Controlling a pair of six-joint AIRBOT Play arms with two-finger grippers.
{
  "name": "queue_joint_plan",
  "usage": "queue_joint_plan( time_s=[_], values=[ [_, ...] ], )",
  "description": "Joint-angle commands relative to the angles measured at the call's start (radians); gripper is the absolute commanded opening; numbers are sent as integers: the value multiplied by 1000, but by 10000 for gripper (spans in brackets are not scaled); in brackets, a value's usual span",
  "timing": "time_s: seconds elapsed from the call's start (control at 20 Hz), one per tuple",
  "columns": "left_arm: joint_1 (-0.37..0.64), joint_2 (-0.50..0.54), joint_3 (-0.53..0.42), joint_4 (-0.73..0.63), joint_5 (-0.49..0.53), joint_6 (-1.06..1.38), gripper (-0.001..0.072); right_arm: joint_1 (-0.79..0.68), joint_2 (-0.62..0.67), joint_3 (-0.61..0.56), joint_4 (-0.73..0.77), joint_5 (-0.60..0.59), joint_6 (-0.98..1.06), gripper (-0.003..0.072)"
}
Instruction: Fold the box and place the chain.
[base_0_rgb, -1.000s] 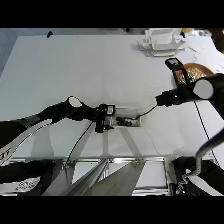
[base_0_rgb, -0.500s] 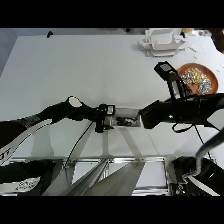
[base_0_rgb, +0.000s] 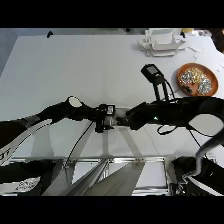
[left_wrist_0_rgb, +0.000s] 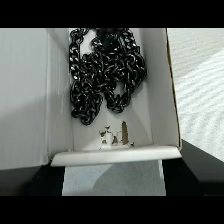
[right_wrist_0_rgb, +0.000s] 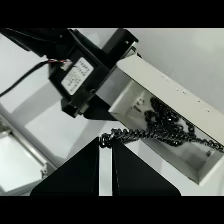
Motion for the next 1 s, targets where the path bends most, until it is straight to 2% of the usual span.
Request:
queue_joint_plan(
  time_s=[0.0,0.35,0.5,0.55,0.7,0.8,0.95],
  values=[
    [0,0,0,0,0,0,273,5,-80,-47,-3,-64,6,18],
    [0,0,0,0,0,0,273,5,-219,-58,-23,-93,-5,22],
    [0,0,0,0,0,0,273,4,-204,-20,-25,-71,-80,251],
    [0,0,0,0,0,1,273,-8,-193,14,-27,-45,-114,303],
    [0,0,0,0,0,0,273,-102,-164,127,-51,16,-122,308],
    [0,0,0,0,0,1,273,-191,-156,161,-102,17,-121,286],
    [0,0,0,0,0,0,273,-328,-185,157,-243,27,-105,196]
  ],
)
